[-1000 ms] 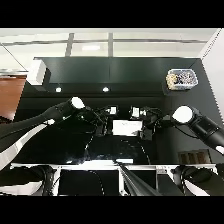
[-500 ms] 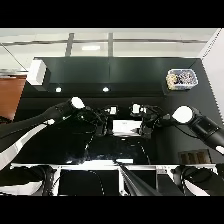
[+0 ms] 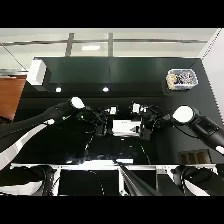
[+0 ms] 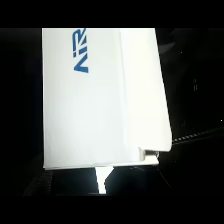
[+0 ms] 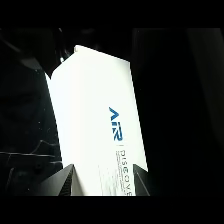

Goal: Fold the box and place the chain.

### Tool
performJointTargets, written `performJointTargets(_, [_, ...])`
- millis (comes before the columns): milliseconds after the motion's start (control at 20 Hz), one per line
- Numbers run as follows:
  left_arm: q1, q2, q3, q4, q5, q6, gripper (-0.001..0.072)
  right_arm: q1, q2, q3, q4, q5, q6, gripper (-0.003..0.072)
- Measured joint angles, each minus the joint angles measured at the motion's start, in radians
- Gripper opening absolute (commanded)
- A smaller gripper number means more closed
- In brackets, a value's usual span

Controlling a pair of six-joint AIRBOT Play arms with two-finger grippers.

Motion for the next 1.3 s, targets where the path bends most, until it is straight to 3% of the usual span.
performJointTargets(150, [0.000,0.000,0.000,0.000,0.000,0.000,0.0504,0.000,0.000,0.000,-0.019,0.005,0.019,0.0386])
performJointTargets(200, [0.000,0.000,0.000,0.000,0.000,0.000,0.0504,0.000,0.000,0.000,-0.024,0.005,0.021,0.0297])
performJointTargets(400, [0.000,0.000,0.000,0.000,-0.001,0.000,0.0504,0.000,0.000,0.000,-0.030,0.004,0.028,0.0295])
performJointTargets(1250, [0.000,0.000,0.000,0.000,-0.001,0.000,0.0504,0.000,0.000,-0.009,-0.037,0.023,0.037,0.0309])
performJointTargets(1300, [0.000,0.000,0.000,0.000,-0.001,0.000,0.0504,0.000,0.000,-0.010,-0.036,0.023,0.042,0.0389])
